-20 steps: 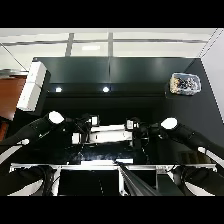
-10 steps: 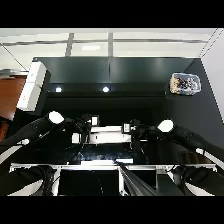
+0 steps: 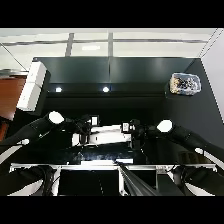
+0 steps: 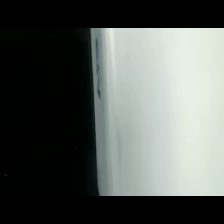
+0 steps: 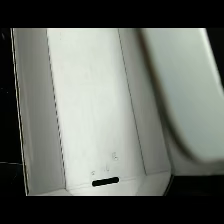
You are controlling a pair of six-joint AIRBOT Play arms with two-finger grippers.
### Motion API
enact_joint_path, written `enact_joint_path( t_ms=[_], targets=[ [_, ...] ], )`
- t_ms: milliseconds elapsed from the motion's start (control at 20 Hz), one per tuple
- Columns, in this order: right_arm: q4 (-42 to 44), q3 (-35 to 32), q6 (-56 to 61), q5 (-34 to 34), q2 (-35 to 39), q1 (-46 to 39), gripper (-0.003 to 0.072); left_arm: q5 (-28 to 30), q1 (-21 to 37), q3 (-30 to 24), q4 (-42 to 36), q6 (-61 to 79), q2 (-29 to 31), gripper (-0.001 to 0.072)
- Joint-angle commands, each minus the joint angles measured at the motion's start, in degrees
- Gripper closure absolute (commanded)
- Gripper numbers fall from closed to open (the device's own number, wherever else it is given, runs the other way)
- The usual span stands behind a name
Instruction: Fold the box and place the chain.
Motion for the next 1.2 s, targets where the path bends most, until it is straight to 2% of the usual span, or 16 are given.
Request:
enact_joint_path(
  t_ms=[0, 450, 500, 550, 1150],
  targets=[
    [-0.39, 0.15, 0.61, -0.15, -0.15, 0.04, -0.0011, -0.13, 0.07, 0.04, 0.46, -0.11, -0.04, 0.0678],
    [-2.91, 0.17, 2.08, -1.42, -0.33, 2.01, -0.0009, -0.13, 0.07, 0.04, 0.46, -0.09, -0.04, 0.0678],
    [-2.91, 0.17, 2.12, -1.51, -0.33, 2.01, 0.0089, -0.13, 0.07, 0.04, 0.46, -0.11, -0.04, 0.0678],
    [-2.91, 0.17, 2.14, -1.51, -0.33, 2.01, 0.0152, -0.13, 0.07, 0.04, 0.46, -0.09, -0.04, 0.0678],
    [-2.89, 0.17, 2.36, -1.77, -0.33, 2.01, 0.0151, 0.02, 0.07, 0.04, 0.42, -0.11, -0.04, 0.0677]
  ],
)
